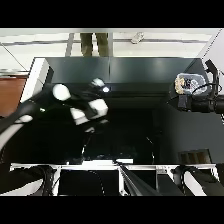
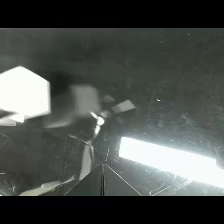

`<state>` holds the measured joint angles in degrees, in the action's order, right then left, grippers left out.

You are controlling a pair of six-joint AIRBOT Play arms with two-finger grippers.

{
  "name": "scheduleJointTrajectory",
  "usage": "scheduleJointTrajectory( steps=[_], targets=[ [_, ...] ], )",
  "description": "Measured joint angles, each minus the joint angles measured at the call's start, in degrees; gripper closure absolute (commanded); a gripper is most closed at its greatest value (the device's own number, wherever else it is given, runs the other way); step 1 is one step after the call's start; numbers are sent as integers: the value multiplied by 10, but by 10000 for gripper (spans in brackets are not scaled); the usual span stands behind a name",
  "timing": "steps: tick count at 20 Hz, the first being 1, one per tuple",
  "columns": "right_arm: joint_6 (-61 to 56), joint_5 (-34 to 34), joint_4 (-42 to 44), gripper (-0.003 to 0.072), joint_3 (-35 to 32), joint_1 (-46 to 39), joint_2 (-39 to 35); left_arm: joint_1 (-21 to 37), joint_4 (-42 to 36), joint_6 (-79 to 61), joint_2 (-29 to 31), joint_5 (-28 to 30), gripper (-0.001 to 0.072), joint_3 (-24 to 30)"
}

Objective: Fold the box and place the chain.

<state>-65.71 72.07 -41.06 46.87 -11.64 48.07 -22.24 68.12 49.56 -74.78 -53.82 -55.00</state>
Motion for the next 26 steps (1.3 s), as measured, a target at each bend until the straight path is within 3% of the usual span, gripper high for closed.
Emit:
scheduleJointTrajectory(
  steps=[2,5,8,11,17,26],
  targets=[
    [0,0,-4,677,0,0,0,100,61,99,20,-59,490,9],
    [1,-1,-17,677,0,0,0,266,84,174,51,-113,490,37],
    [2,-9,-29,677,-4,0,0,404,84,189,71,-140,488,62],
    [2,-19,-34,677,-11,0,0,501,82,171,79,-139,486,74],
    [2,-29,-40,677,-16,0,0,576,72,89,82,-63,485,80],
    [-3,-61,-40,677,-16,0,0,576,-14,-47,45,64,480,81]
  ],
)
